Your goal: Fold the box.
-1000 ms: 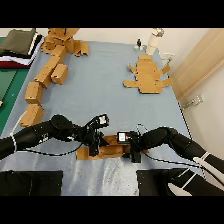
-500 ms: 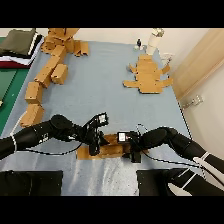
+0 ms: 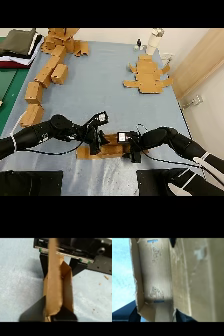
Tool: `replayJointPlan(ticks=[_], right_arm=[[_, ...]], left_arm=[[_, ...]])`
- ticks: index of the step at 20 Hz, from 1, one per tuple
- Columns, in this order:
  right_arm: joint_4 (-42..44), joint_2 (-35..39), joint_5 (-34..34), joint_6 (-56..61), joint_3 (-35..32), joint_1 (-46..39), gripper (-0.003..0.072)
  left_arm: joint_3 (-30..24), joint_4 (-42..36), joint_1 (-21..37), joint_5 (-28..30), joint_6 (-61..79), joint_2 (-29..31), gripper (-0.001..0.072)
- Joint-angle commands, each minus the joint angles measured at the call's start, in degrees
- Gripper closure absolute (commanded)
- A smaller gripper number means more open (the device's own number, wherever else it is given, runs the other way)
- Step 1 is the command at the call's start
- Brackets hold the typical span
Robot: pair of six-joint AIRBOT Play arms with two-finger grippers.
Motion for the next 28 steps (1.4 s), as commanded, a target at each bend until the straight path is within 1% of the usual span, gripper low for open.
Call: replayJointPlan(ticks=[1,4,5,7,8,9,10,11,12,13,14,15,16,17,18,19,20,21,23,25,27,28], right_arm=[[0.0,0.0,0.0,0.0,0.0,0.1,0.0186],[0.0,0.0,0.0,0.0,0.0,0.1,0.0186],[0.0,0.0,0.0,0.0,0.0,0.1,0.0186],[0.0,0.0,0.0,0.0,0.0,0.1,0.0186],[0.0,0.0,0.0,0.0,0.0,0.1,0.0186],[0.0,0.0,0.0,0.0,0.0,0.1,0.0186],[0.0,0.0,0.0,0.0,0.0,0.1,0.0186],[0.0,0.0,0.0,0.0,0.0,0.1,0.0187],[0.0,0.0,0.0,0.0,0.0,0.1,0.0186],[0.0,0.0,0.0,0.0,0.0,0.1,0.0186],[0.0,0.0,0.0,0.0,0.0,0.1,0.0186],[0.0,0.0,0.0,0.0,0.0,0.1,0.0186],[0.0,0.0,0.0,0.0,0.0,0.1,0.0186],[0.0,0.0,0.0,0.0,0.0,0.1,0.0186],[0.0,0.0,0.0,0.0,0.0,0.1,0.0186],[0.0,0.0,0.0,0.0,0.0,0.1,0.0186],[0.0,0.0,0.0,0.0,0.0,0.1,0.0186],[0.0,0.0,0.0,0.0,0.0,0.1,0.0186],[0.0,0.0,0.0,0.0,0.0,0.1,0.0186],[0.0,0.0,0.0,0.0,0.0,0.1,0.0186],[0.0,0.0,0.0,0.0,0.0,0.1,0.0187],[0.0,0.0,0.0,0.0,0.0,0.1,0.0186]], left_arm=[[0.2,0.0,0.1,0.2,-0.7,0.4,0.0286],[0.3,1.1,0.9,0.0,-1.5,1.9,0.0286],[0.3,2.7,1.6,0.1,-1.6,2.7,0.0286],[0.3,8.7,4.2,-0.2,-8.5,6.0,0.0285],[0.3,13.7,5.7,-0.9,-13.9,8.1,0.0285],[0.3,20.2,7.5,-2.7,-20.3,10.4,0.0284],[0.3,28.9,9.2,-6.4,-28.5,13.0,0.0284],[0.3,37.8,10.2,-11.2,-38.3,15.3,0.0286],[0.3,44.4,10.5,-16.3,-49.1,16.9,0.0306],[0.2,48.1,10.4,-22.6,-61.5,17.9,0.0597],[-0.2,47.8,10.1,-27.5,-69.8,18.2,0.0699],[-1.1,44.4,9.2,-30.4,-76.1,18.1,0.0700],[-2.6,38.2,7.8,-30.9,-79.6,18.1,0.0700],[-4.3,29.5,5.9,-29.6,-79.8,17.9,0.0700],[-6.1,19.9,3.3,-26.6,-78.6,17.2,0.0700],[-7.4,12.5,0.5,-22.3,-77.3,15.9,0.0700],[-7.9,7.9,-2.2,-17.8,-76.5,14.4,0.0700],[-8.0,5.1,-4.7,-12.8,-75.3,12.6,0.0700],[-7.9,-0.1,-8.0,-3.7,-72.4,9.2,0.0700],[-7.8,-8.7,-8.6,1.9,-65.2,7.1,0.0700],[-7.8,-17.4,-7.8,6.1,-57.0,7.0,0.0700],[-7.8,-20.4,-7.2,7.9,-54.1,7.0,0.0700]])
